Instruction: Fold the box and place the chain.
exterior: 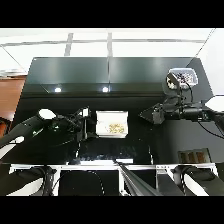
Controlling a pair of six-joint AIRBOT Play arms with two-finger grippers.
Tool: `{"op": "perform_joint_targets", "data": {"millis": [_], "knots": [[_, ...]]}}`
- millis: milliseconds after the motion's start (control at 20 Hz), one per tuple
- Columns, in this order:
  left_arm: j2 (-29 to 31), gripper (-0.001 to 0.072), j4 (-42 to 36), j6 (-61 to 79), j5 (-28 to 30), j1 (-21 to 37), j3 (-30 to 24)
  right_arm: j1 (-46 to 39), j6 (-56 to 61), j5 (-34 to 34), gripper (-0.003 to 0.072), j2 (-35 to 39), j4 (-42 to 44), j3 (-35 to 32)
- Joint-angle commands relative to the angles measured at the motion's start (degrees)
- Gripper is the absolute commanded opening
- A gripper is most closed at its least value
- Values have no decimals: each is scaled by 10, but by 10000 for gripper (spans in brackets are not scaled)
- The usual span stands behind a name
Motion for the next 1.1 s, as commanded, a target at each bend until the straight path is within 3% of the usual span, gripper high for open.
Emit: {"op": "perform_joint_targets", "data": {"millis": [0, 350, 650, 700, 800, 950, 1050], "knots": [[-13, 715, 2, -8, 9, -7, 17, 0, 0, 2, 324, 0, 0, 0], [-23, 715, 2, 27, 3, -24, 25, 0, 0, 1, 324, 0, 0, 0], [-24, 702, 5, 43, 50, -55, 25, 0, 0, 1, 324, 0, 0, 0], [-24, 671, 5, 43, 50, -54, 25, 0, 0, 0, 323, 0, 0, 0], [-24, 530, 5, 43, 50, -54, 25, 0, 0, -3, 323, 0, 0, 0], [-24, 507, 4, 43, 50, -54, 25, 2, 4, -26, 328, -1, 1, 0], [-23, 508, 5, 43, 50, -54, 25, 23, 60, -87, 720, -1, 1, 0]]}}
